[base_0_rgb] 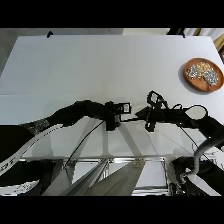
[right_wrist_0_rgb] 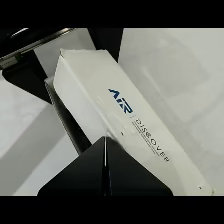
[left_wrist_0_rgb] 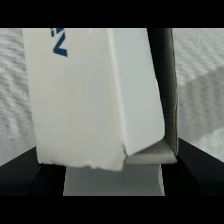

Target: Fold the box and place the chain.

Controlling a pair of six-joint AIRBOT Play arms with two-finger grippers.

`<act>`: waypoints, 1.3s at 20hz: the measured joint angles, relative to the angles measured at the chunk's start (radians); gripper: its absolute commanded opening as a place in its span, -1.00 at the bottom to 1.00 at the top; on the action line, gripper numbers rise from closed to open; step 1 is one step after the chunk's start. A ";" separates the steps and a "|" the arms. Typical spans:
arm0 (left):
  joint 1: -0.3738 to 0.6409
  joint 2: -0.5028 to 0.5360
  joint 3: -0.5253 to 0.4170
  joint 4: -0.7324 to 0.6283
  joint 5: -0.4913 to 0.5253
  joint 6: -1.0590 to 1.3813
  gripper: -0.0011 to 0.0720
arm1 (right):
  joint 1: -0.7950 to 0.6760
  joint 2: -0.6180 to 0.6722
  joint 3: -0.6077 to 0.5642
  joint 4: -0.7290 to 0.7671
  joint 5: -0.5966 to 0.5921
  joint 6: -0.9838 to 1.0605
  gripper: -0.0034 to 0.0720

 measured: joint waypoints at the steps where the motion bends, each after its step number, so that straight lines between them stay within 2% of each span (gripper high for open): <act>1: 0.000 0.000 0.000 0.000 0.000 0.000 -0.55 | 0.000 -0.003 0.000 -0.004 0.000 0.000 -0.88; 8: 0.000 0.000 0.000 0.002 0.008 0.005 -0.55 | 0.057 -0.024 -0.003 -0.089 0.027 0.016 -0.88; 17: 0.000 0.000 0.000 0.003 0.006 0.002 -0.55 | 0.078 -0.021 -0.002 -0.092 0.055 0.056 -0.88; 26: 0.000 0.000 0.000 0.002 0.005 0.002 -0.55 | 0.078 0.078 -0.002 -0.080 0.079 0.053 -0.88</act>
